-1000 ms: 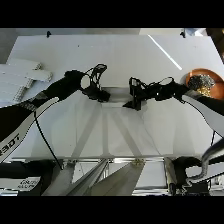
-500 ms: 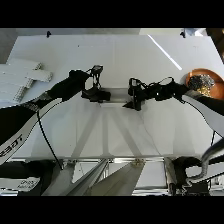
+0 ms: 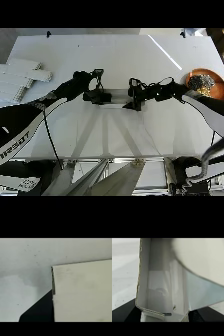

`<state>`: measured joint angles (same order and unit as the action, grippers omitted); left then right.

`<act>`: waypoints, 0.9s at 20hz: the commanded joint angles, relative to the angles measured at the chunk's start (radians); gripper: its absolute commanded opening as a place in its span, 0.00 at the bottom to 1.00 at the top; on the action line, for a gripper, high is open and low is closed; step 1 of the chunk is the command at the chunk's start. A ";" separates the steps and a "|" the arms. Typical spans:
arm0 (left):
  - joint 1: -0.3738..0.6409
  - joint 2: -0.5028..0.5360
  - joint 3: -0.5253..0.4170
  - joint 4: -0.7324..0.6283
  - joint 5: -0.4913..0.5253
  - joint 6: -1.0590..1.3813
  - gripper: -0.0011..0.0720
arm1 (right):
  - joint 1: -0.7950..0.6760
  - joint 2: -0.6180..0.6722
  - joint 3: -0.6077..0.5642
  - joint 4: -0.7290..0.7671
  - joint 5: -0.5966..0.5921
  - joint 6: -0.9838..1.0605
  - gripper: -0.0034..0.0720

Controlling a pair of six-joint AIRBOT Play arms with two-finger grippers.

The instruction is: Fold the box and place the chain.

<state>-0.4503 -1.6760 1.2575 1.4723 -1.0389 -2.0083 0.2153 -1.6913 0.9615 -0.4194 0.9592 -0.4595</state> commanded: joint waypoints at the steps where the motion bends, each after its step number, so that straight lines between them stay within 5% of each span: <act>1: 0.000 -0.005 0.013 -0.043 -0.003 0.004 0.03 | 0.000 0.000 0.001 -0.003 -0.006 -0.002 0.74; 4: 0.000 -0.005 0.013 -0.047 -0.005 0.003 0.05 | 0.000 0.000 0.001 -0.003 -0.006 -0.002 0.74; 9: 0.041 0.020 0.012 -0.171 -0.019 0.061 0.48 | 0.000 0.000 0.001 -0.003 -0.005 -0.002 0.74; 14: 0.175 0.048 -0.003 -0.400 -0.132 0.359 0.50 | 0.000 0.000 0.001 -0.003 -0.005 -0.002 0.74; 18: 0.322 0.147 -0.132 -0.534 -0.074 0.738 0.50 | 0.000 0.000 0.001 -0.003 -0.005 -0.002 0.74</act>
<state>-0.2222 -1.5890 1.2030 1.0660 -1.1358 -1.5654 0.2146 -1.6917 0.9615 -0.4217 0.9527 -0.4614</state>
